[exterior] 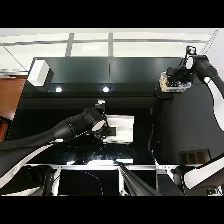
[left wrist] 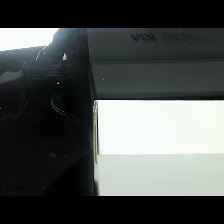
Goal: Fold the box and place the chain.
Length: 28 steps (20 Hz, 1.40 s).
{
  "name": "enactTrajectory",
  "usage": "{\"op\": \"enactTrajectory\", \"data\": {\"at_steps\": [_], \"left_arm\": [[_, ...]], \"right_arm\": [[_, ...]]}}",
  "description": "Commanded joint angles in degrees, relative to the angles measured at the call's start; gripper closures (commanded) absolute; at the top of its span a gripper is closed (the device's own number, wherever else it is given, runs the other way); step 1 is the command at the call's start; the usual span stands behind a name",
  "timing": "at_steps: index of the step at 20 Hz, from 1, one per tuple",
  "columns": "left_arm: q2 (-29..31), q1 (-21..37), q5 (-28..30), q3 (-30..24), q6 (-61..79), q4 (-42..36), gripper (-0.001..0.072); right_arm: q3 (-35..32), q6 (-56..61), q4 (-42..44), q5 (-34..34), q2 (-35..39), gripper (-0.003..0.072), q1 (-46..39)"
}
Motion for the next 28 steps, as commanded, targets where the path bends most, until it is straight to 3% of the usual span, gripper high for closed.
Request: {"op": "enactTrajectory", "data": {"at_steps": [1,8,10,16,23,28], "left_arm": [[-0.02,0.02,-0.07,-0.02,0.00,0.00,0.0677],[-0.02,0.02,-0.17,-0.02,0.00,-0.02,0.0677],[-0.02,0.02,-0.17,-0.02,0.00,-0.02,0.0677],[-0.02,0.02,-0.15,-0.02,0.00,0.00,0.0677],[-0.02,0.02,-0.15,-0.02,0.00,-0.02,0.0677],[-0.02,0.00,-0.15,-0.02,0.00,-0.28,0.0677]], "right_arm": [[0.13,-0.04,0.83,0.79,-0.20,0.0239,1.29],[0.13,-0.02,-3.06,3.72,-1.40,0.0240,1.77],[0.35,-0.35,-3.04,5.09,-1.18,0.0667,1.77],[3.06,-10.27,-2.82,12.70,6.40,0.0676,1.73],[3.10,-14.23,-2.84,10.67,21.84,0.0679,1.66],[3.02,-14.36,-1.38,12.52,20.20,0.0679,0.70]]}}
